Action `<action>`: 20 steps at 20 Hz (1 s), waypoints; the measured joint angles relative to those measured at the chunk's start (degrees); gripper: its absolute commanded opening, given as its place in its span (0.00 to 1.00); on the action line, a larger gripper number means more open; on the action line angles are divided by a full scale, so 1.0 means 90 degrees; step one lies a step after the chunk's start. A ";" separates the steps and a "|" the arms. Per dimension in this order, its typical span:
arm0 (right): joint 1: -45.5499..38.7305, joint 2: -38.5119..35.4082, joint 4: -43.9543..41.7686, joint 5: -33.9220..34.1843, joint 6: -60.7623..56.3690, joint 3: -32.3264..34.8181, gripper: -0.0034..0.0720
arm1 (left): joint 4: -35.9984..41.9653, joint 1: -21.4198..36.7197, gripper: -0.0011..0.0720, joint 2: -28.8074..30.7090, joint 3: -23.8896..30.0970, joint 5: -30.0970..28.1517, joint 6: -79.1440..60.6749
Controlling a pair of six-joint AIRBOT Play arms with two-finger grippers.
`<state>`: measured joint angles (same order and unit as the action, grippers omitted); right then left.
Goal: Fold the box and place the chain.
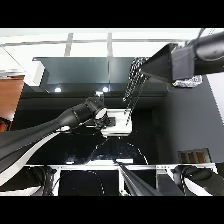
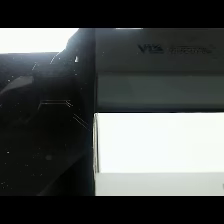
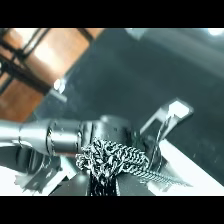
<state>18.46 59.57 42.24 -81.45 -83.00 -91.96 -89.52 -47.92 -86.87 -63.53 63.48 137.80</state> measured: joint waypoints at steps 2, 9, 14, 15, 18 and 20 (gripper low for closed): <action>0.0083 0.0017 0.0102 -0.0058 -0.0032 0.0338 0.06 | 0.0000 0.0000 0.05 0.0000 0.0000 0.0002 0.0000; 0.0342 0.0029 0.0806 0.0321 -0.0192 0.2181 0.06 | 0.0000 0.0000 0.05 0.0000 0.0000 0.0002 0.0000; 0.0495 0.0056 0.0901 0.1047 -0.0216 0.3274 0.06 | 0.0000 0.0000 0.05 0.0000 0.0000 0.0000 0.0000; 0.0512 0.0058 0.0911 0.1195 -0.0216 0.3451 0.06 | 0.0000 0.0000 0.05 0.0000 0.0000 0.0002 0.0000; 0.0590 0.0160 0.0877 0.1715 -0.0214 0.3837 0.06 | 0.0000 0.0000 0.05 0.0000 0.0000 0.0000 0.0000; 0.0741 0.0306 0.0838 0.1979 -0.0211 0.3966 0.06 | 0.0000 0.0000 0.05 0.0000 0.0000 0.0002 0.0000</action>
